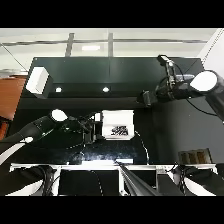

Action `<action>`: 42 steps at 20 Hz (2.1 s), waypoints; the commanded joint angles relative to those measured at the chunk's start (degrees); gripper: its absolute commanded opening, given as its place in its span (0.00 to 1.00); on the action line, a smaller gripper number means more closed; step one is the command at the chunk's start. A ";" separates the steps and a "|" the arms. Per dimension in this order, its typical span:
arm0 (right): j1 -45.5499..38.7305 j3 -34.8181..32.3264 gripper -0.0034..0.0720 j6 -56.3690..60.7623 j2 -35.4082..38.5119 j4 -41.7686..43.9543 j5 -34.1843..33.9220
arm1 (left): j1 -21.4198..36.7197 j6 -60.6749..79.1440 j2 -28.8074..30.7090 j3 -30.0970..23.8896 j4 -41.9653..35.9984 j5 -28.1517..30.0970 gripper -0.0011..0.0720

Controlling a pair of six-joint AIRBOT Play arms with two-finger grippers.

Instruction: Fold the box and place the chain.

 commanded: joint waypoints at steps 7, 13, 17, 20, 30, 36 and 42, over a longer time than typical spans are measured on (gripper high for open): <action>4.52 3.98 0.97 -21.57 -12.59 6.45 1.84 | -0.20 -0.76 -0.04 -0.02 0.55 1.05 0.55; 8.07 3.98 0.97 -31.08 -12.72 6.32 5.33 | -0.20 -0.79 -0.04 -0.02 0.55 1.05 0.55; 8.09 3.98 0.97 -33.66 -12.70 5.55 13.46 | -0.20 -0.81 -0.04 -0.02 0.55 1.07 0.55; 8.13 3.96 0.97 -33.16 -12.70 4.87 15.98 | -0.20 -0.79 -0.04 -0.02 0.55 1.07 0.55; 13.42 3.96 0.96 -30.84 -12.70 -2.67 15.45 | -0.20 -0.85 -0.07 -0.02 0.55 1.18 0.55; 13.90 4.02 0.97 -28.17 -7.32 -6.21 16.04 | -0.20 -0.87 -0.07 -0.02 0.55 1.20 0.55; 16.06 1.36 0.96 -26.38 -4.83 -6.60 10.23 | -0.20 -0.90 -0.07 -0.02 0.55 1.22 0.55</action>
